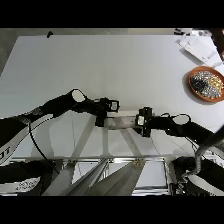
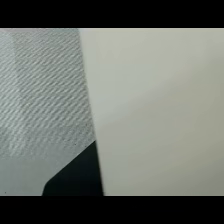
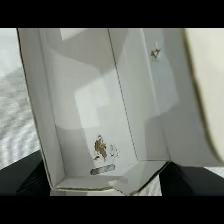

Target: Fold the box and place the chain.

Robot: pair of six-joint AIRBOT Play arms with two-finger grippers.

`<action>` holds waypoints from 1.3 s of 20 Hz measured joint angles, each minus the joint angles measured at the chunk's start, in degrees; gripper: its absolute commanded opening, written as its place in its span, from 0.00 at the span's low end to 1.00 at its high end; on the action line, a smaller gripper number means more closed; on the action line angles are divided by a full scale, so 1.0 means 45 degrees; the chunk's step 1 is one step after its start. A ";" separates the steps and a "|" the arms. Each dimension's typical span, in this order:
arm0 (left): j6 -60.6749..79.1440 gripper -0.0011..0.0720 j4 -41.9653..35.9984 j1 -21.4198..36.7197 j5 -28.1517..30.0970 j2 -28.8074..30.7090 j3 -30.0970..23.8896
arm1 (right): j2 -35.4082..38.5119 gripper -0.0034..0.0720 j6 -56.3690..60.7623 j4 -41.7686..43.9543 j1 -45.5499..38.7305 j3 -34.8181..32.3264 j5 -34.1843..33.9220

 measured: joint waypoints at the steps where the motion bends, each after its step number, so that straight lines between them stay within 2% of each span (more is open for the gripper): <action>1: 0.0005 0.03 0.0005 0.0000 0.0005 0.0000 0.0000 | -0.0010 0.75 -0.0044 0.0034 -0.0165 0.0000 0.0223; 10: 0.0005 0.03 0.0034 0.0000 -0.0019 0.0000 0.0000 | -0.0520 0.76 -0.0141 0.0233 -0.0568 0.0005 0.1447; 12: 0.0015 0.03 0.0034 0.0000 -0.0049 0.0000 0.0000 | -0.0729 0.85 -0.0092 0.0219 -0.0583 0.0005 0.1817; 13: 0.0015 0.03 0.0034 0.0000 -0.0083 0.0000 0.0000 | -0.0792 0.96 -0.0024 0.0214 -0.0583 0.0005 0.1972; 19: 0.0010 0.03 0.0000 -0.0005 -0.0044 0.0000 -0.0005 | -0.0942 0.98 0.0296 0.0418 -0.0665 0.0034 0.2497; 23: -0.0039 0.03 -0.0015 -0.0010 0.0034 0.0000 -0.0005 | -0.0952 0.92 0.0316 0.0491 -0.1171 0.0180 0.2866; 26: -0.0029 0.03 -0.0005 -0.0010 0.0044 0.0000 -0.0005 | -0.1010 0.72 0.0306 0.0389 -0.1375 0.0248 0.3007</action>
